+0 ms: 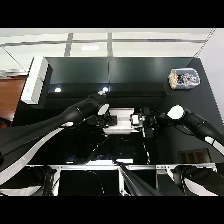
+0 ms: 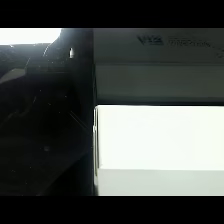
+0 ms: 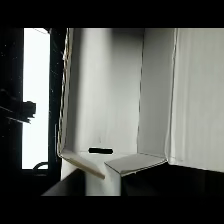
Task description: Fold the box and place the chain.
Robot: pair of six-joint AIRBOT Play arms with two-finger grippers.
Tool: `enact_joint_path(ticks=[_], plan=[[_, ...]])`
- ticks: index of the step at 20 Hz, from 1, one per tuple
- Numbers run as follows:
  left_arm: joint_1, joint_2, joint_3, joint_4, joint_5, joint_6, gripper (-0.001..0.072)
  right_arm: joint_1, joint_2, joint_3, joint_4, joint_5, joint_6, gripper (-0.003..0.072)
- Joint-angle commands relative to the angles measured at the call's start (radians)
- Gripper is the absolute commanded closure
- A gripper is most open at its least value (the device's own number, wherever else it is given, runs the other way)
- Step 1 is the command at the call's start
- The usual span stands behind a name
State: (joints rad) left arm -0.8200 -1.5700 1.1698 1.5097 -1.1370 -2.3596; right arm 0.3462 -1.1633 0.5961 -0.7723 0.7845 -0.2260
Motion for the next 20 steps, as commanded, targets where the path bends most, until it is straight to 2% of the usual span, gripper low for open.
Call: enact_joint_path(ticks=[1, 8, 20], plan=[[0.001, 0.0, 0.001, -0.002, 0.001, 0.0, 0.0684, 0.003, 0.0, 0.001, 0.02, 0.021, 0.047, 0.0561], [0.001, 0.0, 0.001, -0.004, 0.002, 0.0, 0.0684, 0.005, -0.047, 0.0, 0.222, 0.006, 0.056, 0.056], [0.001, 0.0, 0.001, -0.011, 0.002, 0.0, 0.0684, 0.005, -0.081, 0.0, 0.22, 0.003, 0.056, 0.0561]])
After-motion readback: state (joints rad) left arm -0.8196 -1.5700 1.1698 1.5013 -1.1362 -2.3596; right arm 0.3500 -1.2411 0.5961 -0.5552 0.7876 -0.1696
